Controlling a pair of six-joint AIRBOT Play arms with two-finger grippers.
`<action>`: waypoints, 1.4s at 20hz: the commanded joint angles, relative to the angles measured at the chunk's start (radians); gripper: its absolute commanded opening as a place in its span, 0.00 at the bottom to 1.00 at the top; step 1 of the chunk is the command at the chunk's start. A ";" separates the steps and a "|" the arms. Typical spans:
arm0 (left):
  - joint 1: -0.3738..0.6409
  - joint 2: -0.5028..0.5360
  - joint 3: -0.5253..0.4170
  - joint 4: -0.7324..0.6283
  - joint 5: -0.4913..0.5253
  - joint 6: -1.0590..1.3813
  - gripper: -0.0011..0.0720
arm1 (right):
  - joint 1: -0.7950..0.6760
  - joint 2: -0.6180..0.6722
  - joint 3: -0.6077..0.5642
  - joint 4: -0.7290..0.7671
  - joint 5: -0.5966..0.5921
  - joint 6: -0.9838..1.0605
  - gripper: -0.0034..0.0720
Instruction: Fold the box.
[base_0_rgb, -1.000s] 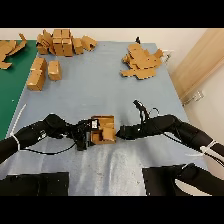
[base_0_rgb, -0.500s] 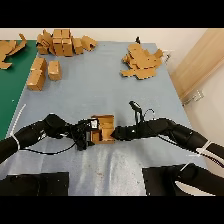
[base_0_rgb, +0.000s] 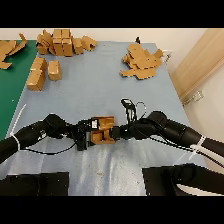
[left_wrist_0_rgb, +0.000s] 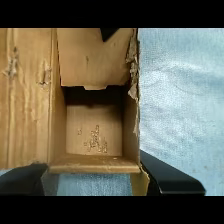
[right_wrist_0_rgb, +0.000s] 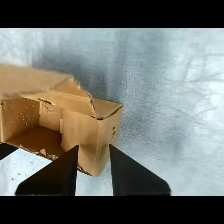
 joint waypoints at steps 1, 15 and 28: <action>0.000 0.000 0.000 0.002 0.001 0.000 0.73 | 0.023 -0.002 0.041 -0.108 -0.057 0.113 0.43; 0.000 0.000 0.000 0.002 0.001 0.000 0.73 | 0.085 -0.161 0.174 -0.202 -0.156 0.274 0.63; 0.000 0.000 0.000 0.002 0.001 0.000 0.73 | 0.141 -0.360 0.378 -0.333 -0.456 0.429 0.39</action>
